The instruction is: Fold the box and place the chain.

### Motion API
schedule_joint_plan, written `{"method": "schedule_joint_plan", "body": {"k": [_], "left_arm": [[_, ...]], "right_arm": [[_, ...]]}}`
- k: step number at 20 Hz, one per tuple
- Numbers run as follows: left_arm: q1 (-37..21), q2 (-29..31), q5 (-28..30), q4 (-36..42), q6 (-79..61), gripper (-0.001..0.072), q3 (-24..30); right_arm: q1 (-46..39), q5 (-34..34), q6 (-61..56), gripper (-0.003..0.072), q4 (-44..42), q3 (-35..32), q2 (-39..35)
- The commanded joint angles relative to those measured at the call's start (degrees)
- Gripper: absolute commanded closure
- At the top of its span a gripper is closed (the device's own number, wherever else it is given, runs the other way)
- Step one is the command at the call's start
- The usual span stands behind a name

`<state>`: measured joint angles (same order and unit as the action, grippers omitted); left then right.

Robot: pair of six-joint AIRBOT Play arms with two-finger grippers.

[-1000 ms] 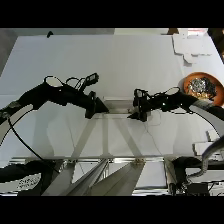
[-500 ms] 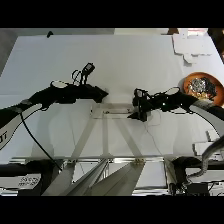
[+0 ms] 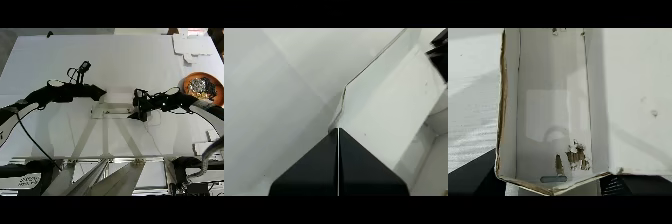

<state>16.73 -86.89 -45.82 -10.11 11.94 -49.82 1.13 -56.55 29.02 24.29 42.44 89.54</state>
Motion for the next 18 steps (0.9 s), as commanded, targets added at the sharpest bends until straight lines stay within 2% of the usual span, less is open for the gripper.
{"method": "schedule_joint_plan", "body": {"k": [1,4,5,8,9,10,11,15,17,18], "left_arm": [[-2.4,5.5,-8.2,-2.3,-3.2,0.0699,0.0],[-3.3,8.8,-14.7,-8.5,-4.7,0.0699,0.0],[-3.2,9.4,-15.6,-13.3,-4.7,0.0686,0.0],[-2.2,9.6,-15.9,-29.4,-6.8,0.0392,0.0],[-2.0,9.6,-15.9,-32.6,-6.8,0.0292,0.0],[-2.0,9.5,-15.7,-33.7,-6.8,0.0218,0.1],[-2.0,9.5,-14.4,-33.6,-6.8,0.0180,0.5],[-2.0,9.4,-7.3,-30.4,-7.3,0.0166,2.8],[-2.0,9.4,-5.4,-30.4,-11.8,0.0041,4.3],[-2.0,9.4,-5.0,-30.4,-15.3,0.0020,5.0]], "right_arm": [[0.0,-0.1,0.0,0.0143,-0.1,0.0,0.0],[0.0,-0.1,0.0,0.0143,-0.1,0.0,0.0],[0.0,-0.1,0.0,0.0143,-0.1,0.0,0.0],[0.0,-0.1,0.0,0.0143,-0.1,0.0,0.0],[0.0,-0.1,0.0,0.0143,-0.1,0.0,0.0],[0.0,-0.1,0.0,0.0143,-0.1,0.0,0.0],[0.0,-0.1,0.0,0.0143,-0.1,0.0,0.0],[0.0,-0.1,0.0,0.0143,-0.1,0.0,0.0],[0.0,-0.1,0.0,0.0143,-0.1,0.0,0.0],[0.0,-0.1,0.0,0.0143,-0.1,0.0,0.0]]}}
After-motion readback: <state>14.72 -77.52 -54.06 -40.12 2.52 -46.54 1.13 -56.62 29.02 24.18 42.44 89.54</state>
